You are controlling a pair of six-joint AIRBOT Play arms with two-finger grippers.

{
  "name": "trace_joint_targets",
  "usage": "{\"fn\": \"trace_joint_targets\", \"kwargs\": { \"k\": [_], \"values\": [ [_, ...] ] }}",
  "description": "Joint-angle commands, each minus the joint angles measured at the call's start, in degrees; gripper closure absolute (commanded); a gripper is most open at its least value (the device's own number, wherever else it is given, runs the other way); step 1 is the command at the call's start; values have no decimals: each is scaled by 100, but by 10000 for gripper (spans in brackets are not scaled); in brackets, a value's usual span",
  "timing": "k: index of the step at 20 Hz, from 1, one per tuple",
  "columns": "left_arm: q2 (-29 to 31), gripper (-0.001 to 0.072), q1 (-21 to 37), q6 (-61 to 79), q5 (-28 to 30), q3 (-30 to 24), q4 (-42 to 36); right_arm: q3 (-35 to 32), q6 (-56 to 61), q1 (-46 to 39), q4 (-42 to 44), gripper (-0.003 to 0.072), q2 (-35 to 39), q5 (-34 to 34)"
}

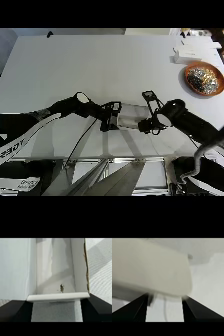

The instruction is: Fold the box and place the chain.

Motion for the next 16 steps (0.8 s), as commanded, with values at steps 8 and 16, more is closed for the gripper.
{"fn": "trace_joint_targets", "kwargs": {
  "k": [8, 16],
  "values": [
    [4, 537, 0, 7, 2, 2, 4, 2218, -2146, -2688, -446, 311, 74, 260],
    [4, 537, 0, 7, 2, 2, 4, 3744, -3178, -5858, -144, 414, -1989, -529]
  ]
}}
